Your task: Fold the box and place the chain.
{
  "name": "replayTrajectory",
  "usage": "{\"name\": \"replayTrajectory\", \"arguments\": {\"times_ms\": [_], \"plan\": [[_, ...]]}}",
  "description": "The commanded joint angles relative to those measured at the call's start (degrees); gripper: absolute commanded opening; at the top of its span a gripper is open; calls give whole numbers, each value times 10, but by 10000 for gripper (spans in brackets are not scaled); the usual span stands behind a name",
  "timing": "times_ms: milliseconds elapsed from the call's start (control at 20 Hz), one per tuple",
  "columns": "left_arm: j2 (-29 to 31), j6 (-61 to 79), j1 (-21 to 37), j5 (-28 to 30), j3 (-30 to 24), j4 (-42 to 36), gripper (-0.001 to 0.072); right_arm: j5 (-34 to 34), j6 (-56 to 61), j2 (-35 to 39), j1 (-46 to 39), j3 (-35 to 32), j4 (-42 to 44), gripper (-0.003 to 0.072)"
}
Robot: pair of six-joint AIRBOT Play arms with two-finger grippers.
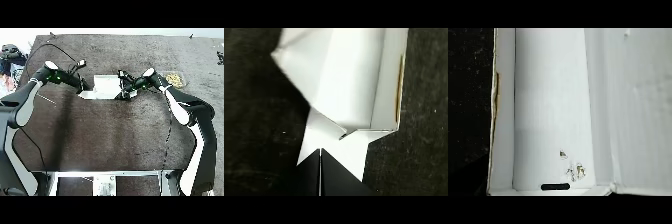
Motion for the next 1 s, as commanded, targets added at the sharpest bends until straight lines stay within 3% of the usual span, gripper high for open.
{"name": "replayTrajectory", "arguments": {"times_ms": [0, 150, 300, 550, 950], "plan": [[44, -112, 13, 36, 2, -12, 5, 0, 0, 0, 0, 0, 0, 378], [81, -244, 35, 53, 0, 9, 5, 0, 0, 0, 0, 0, 0, 378], [100, -324, 60, 67, -43, 33, 5, 0, 0, 0, 0, 0, 0, 378], [102, -387, 83, 68, -124, 18, 5, 0, 0, 0, 0, 0, 0, 378], [99, -442, 115, 82, -184, -6, 6, 0, 0, 0, 0, 0, 0, 378]]}}
